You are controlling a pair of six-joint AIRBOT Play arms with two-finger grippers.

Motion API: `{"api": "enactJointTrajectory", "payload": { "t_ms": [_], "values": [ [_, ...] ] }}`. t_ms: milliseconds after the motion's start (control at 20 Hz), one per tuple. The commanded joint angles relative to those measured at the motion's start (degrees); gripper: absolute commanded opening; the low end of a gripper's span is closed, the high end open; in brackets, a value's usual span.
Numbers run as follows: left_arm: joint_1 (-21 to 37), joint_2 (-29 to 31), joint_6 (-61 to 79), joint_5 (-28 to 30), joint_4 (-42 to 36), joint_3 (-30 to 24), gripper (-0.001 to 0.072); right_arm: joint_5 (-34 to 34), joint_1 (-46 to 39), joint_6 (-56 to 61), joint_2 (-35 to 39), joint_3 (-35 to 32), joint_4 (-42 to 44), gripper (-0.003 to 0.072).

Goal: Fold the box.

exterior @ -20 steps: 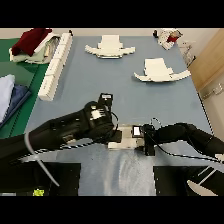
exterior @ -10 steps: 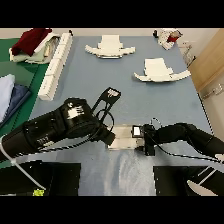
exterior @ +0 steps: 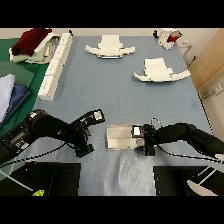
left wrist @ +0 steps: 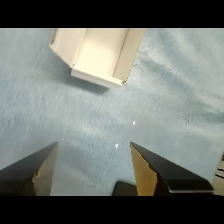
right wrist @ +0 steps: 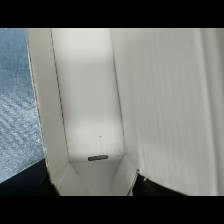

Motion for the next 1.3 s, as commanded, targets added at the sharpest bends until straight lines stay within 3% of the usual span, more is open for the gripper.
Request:
{"api": "enactJointTrajectory", "payload": {
  "t_ms": [0, 200, 450, 650, 1250],
  "values": [
    [6.9, -0.1, 27.4, 10.2, -13.4, -8.8, 0.0702, 0.0, 0.0, 0.0, 0.0, 0.0, 0.0, 0.0509],
    [6.8, -4.7, 49.0, 19.5, -27.4, -14.3, 0.0701, 0.0, 0.0, 0.0, 0.0, 0.0, 0.0, 0.0509],
    [4.5, -12.3, 61.3, 24.6, -40.6, -14.7, 0.0702, 0.0, 0.0, 0.0, 0.0, 0.0, 0.0, 0.0509],
    [-0.1, -15.1, 61.3, 30.7, -44.2, -14.7, 0.0702, 0.0, 0.0, 0.0, 0.0, 0.0, 0.0, 0.0509],
    [-3.3, -18.2, 61.9, 32.3, -44.3, -13.8, 0.0701, 0.0, 0.0, 0.0, 0.0, 0.0, 0.0, 0.0509]
  ]
}}
